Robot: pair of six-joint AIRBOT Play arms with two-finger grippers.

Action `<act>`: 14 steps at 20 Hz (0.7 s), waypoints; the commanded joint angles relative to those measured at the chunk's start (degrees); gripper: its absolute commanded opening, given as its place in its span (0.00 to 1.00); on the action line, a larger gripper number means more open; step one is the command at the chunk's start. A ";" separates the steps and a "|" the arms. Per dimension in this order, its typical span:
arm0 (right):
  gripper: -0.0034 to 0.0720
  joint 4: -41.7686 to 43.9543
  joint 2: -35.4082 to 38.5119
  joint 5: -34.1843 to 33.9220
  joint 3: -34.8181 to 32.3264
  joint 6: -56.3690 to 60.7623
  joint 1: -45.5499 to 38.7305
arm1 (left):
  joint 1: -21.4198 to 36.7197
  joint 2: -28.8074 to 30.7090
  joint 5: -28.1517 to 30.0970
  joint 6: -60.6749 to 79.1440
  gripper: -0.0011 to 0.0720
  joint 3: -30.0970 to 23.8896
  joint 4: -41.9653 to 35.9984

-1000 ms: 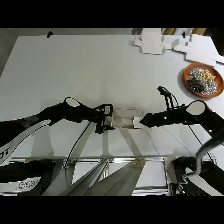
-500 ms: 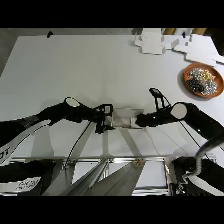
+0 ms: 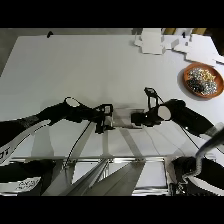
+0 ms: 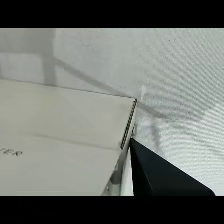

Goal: Fold the box and place the chain.

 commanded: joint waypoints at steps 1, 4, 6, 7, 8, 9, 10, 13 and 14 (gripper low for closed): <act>0.34 -6.38 -2.99 2.93 3.78 6.64 3.19 | 0.02 0.00 0.02 0.02 0.07 0.02 0.02; 0.33 -9.22 -5.35 6.80 6.10 9.66 4.57 | 0.02 0.00 0.02 0.00 0.07 0.02 0.02; 0.33 -9.40 -6.21 6.95 6.21 9.73 5.53 | 0.02 0.00 0.00 0.00 0.07 0.02 0.02; 0.33 -9.88 -6.25 6.80 6.21 10.25 5.92 | 0.02 0.00 0.02 0.00 0.07 0.02 0.02; 0.33 -10.60 -6.25 6.88 6.21 11.37 6.23 | 0.02 0.00 0.02 0.00 0.07 0.02 0.02; 0.33 -10.71 -6.27 6.97 6.21 11.45 6.27 | 0.02 0.00 0.00 0.02 0.07 0.02 0.02; 0.33 -10.71 -6.29 7.06 6.21 11.61 6.27 | 0.02 0.00 0.02 0.00 0.07 0.02 0.02; 0.27 -10.71 -6.43 7.04 6.21 11.61 6.27 | 0.02 0.00 0.02 0.02 0.07 0.02 0.02; 0.24 -10.71 -6.43 6.99 6.21 11.58 6.27 | 0.02 0.00 0.00 0.00 0.07 0.02 0.02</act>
